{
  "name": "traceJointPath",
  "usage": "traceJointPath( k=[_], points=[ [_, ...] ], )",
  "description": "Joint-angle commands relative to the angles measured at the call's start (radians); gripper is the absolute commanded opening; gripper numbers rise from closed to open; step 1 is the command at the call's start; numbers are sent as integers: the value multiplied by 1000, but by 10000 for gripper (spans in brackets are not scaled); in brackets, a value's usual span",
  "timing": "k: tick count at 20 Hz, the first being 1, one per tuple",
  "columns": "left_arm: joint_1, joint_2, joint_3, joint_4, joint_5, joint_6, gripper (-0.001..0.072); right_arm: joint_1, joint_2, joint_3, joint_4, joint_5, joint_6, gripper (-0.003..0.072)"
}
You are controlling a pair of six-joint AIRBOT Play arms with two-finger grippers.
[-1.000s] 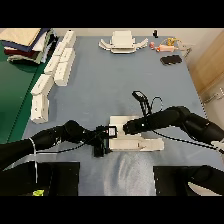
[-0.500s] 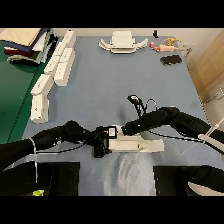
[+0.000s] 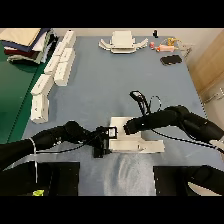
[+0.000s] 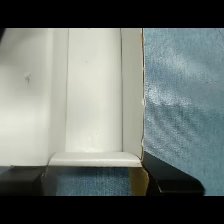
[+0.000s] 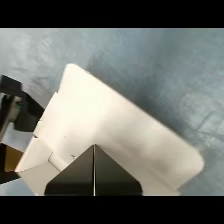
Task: Fold the box.
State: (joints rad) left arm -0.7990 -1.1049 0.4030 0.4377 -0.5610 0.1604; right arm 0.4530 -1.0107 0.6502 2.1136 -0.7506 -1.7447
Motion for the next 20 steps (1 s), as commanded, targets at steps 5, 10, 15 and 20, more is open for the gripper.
traceJointPath(
  k=[5,10,15,20],
  points=[
    [1,1,1,0,2,0,487,2,288,-6,-199,-248,-23,5],
    [1,1,1,0,2,0,487,3,457,-126,-204,-500,-336,374],
    [1,1,1,0,2,0,487,3,473,-241,-371,-388,-501,598],
    [1,1,1,0,2,0,487,3,412,-256,-380,-217,-571,598]
  ],
)
